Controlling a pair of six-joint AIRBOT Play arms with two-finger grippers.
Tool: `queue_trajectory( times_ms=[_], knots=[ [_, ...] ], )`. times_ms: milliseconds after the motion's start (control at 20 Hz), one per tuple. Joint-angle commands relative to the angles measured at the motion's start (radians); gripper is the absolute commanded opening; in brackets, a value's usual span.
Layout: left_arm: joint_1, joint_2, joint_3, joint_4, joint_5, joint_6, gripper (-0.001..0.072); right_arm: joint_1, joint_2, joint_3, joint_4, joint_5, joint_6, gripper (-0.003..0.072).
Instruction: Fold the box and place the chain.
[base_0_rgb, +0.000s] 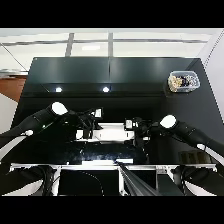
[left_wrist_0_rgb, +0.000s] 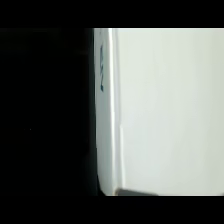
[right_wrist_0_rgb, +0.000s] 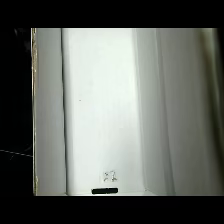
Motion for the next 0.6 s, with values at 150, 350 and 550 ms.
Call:
queue_trajectory(
  times_ms=[150,350,550],
  knots=[
    [0.0,0.0,0.0,0.0,0.002,0.002,0.003,0.0,-0.021,0.0,0.018,-0.018,-0.029,0.0699],
    [0.0,0.0,0.0,0.0,0.002,0.002,0.003,0.0,-0.021,0.0,0.018,-0.024,-0.027,0.07],
    [0.0,0.0,0.0,0.0,0.003,0.002,0.003,0.0,-0.021,0.0,0.012,-0.042,-0.007,0.0699]
  ],
)
